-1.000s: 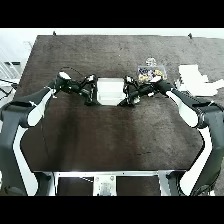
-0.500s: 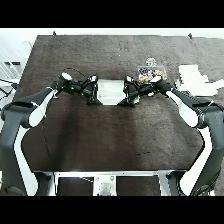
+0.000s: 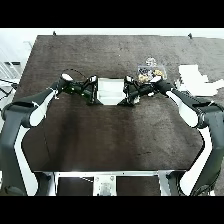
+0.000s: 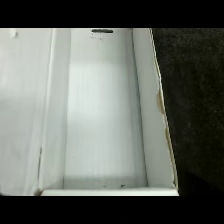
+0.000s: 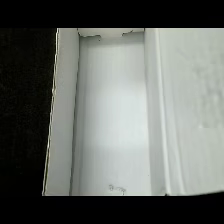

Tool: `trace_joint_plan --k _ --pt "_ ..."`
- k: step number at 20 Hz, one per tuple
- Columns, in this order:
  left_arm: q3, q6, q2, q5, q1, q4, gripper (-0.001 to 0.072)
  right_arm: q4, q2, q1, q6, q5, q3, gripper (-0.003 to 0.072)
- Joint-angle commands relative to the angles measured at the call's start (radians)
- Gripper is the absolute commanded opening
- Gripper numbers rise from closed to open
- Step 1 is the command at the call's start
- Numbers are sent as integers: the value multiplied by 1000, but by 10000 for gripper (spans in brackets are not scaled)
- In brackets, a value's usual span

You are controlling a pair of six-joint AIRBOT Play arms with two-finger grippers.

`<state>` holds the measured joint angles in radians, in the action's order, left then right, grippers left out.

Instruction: Fold the box and place the chain.

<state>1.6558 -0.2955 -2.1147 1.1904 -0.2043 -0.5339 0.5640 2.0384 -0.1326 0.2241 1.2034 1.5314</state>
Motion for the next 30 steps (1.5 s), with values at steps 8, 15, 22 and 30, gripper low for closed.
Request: trace_joint_plan --k 8,15,22,30 --pt "-1 -1 -1 4 1 -3 298 1 0 -1 0 2 1 531" --pt "-1 -1 -1 2 1 -3 297 0 0 -1 0 2 1 531" --pt "-1 -1 -1 2 1 -3 297 0 0 -1 0 2 0 531" --pt "-1 -1 -1 2 1 -3 297 -6 1 -7 1 2 0 531"
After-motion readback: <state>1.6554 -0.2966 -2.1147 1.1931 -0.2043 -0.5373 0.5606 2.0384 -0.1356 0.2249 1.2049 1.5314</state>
